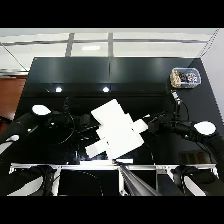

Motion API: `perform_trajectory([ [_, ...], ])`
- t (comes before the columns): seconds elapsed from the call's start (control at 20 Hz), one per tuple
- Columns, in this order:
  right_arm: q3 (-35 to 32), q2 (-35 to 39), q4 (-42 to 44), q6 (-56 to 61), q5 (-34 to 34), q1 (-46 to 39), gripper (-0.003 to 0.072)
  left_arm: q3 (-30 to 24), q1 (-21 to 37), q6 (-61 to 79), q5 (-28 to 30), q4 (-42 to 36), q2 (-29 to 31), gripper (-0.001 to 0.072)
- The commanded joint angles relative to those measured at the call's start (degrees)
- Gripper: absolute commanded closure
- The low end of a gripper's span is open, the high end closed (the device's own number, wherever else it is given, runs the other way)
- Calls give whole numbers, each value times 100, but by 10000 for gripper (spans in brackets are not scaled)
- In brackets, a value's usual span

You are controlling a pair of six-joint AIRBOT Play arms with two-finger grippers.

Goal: Fold the box and place the chain.

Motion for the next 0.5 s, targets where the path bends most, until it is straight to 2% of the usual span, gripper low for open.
perform_trajectory([
  [0.0, -4, 4, 42, -2, -4, 7, 672, -2, -219, 1027, -66, -953, -590, 5],
  [0.1, -4, 4, 76, -2, 11, 7, 672, 0, -372, 1722, -118, -1685, -859, 5],
  [0.2, -4, 4, 76, -2, 11, 7, 672, 17, -461, 2216, -179, -2013, -1069, 5],
  [0.45, -4, 4, 74, 0, 13, 7, 672, 57, -339, 3233, -922, -1871, -1419, 8],
])
